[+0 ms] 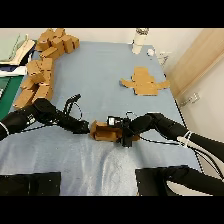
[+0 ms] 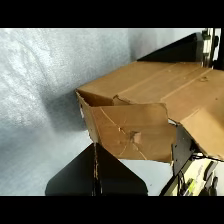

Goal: Fold the box.

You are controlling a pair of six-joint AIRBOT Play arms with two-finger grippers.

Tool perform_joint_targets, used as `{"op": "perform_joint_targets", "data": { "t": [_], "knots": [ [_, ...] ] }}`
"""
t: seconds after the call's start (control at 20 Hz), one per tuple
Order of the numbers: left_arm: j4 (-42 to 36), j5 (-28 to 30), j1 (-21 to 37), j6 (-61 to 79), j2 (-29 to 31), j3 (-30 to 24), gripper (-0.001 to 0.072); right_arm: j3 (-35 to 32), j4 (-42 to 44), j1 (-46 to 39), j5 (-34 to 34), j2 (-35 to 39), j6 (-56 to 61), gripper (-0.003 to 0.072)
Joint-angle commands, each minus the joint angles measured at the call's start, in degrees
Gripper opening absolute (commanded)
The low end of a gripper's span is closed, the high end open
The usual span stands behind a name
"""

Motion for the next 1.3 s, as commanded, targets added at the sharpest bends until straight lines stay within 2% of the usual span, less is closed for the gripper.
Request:
{"op": "perform_joint_targets", "data": {
  "t": [0.0,0.15,0.2,0.25,0.3,0.35,0.55,0.6,0.65,0.75,0.9,0.95,1.0,1.25],
  "knots": [
    [0.9,-2.4,0.0,-0.1,0.0,0.3,0.0016,0.0,0.0,0.0,0.0,0.0,0.0,0.0515],
    [2.1,-2.5,0.0,-1.5,0.0,0.3,0.0018,0.0,0.0,0.0,0.0,0.0,0.0,0.0515],
    [2.7,-2.7,0.1,-1.7,0.0,0.3,0.0190,0.0,0.0,0.0,0.0,0.0,0.0,0.0515],
    [2.8,-3.1,0.6,-2.3,0.0,0.3,0.0417,0.0,0.0,0.0,0.0,0.0,0.0,0.0515],
    [2.8,-3.1,1.5,-3.0,0.0,0.3,0.0415,0.0,0.0,0.0,0.0,0.0,0.0,0.0515],
    [2.8,-3.1,2.6,-3.0,0.0,0.3,0.0354,0.0,0.0,0.0,0.0,0.0,0.0,0.0515],
    [1.9,-2.4,6.1,-2.4,-0.1,0.3,0.0360,0.0,0.0,0.0,0.0,0.0,0.0,0.0515],
    [0.4,-2.3,6.2,-0.8,-0.1,0.3,0.0466,0.0,0.0,0.0,0.0,0.0,0.0,0.0515],
    [-2.3,-2.1,6.2,1.3,-0.1,0.3,0.0540,0.0,0.0,0.0,0.0,0.0,0.0,0.0515],
    [-6.9,-2.1,6.2,5.7,-0.1,0.3,0.0537,0.0,0.0,0.0,0.0,0.0,0.0,0.0515],
    [-8.0,-3.5,6.2,7.6,-1.3,0.3,0.0539,0.0,0.0,0.0,0.0,0.0,0.0,0.0515],
    [-8.2,-4.5,6.0,8.1,-2.1,0.3,0.0567,0.0,0.0,0.0,0.0,0.0,0.0,0.0515],
    [-8.7,-5.1,5.7,8.7,-3.0,0.3,0.0651,0.0,0.0,0.0,0.0,0.0,0.0,0.0515],
    [-9.3,-4.7,3.3,9.6,-4.8,0.3,0.0658,0.0,0.0,0.0,0.0,0.0,0.0,0.0515]
  ]
}}
